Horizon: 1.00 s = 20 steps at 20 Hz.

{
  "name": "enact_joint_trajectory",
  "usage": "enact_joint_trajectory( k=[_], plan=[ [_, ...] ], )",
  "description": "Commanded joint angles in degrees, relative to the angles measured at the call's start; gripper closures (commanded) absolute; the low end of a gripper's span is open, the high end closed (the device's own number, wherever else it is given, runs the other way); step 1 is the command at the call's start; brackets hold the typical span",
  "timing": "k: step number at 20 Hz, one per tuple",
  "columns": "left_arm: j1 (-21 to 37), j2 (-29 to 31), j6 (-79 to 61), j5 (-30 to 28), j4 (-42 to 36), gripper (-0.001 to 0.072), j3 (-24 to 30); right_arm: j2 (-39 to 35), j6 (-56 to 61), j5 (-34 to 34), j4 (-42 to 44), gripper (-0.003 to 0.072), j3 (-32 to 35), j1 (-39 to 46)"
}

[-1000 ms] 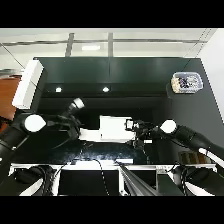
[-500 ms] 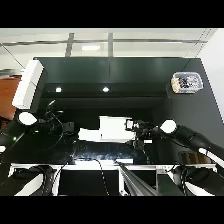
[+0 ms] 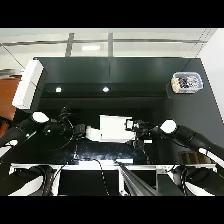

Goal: Fold the box and place the chain.

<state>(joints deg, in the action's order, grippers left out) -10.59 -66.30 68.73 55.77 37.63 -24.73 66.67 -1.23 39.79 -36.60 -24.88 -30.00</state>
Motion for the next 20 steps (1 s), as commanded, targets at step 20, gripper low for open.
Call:
enact_joint_trajectory(
  k=[20],
  plan=[
    [-15.8, 4.5, 7.0, -1.7, -0.3, 0.0007, -6.5, 0.0, 0.0, 0.0, 0.0, 0.0296, 0.0, 0.0]
  ],
)
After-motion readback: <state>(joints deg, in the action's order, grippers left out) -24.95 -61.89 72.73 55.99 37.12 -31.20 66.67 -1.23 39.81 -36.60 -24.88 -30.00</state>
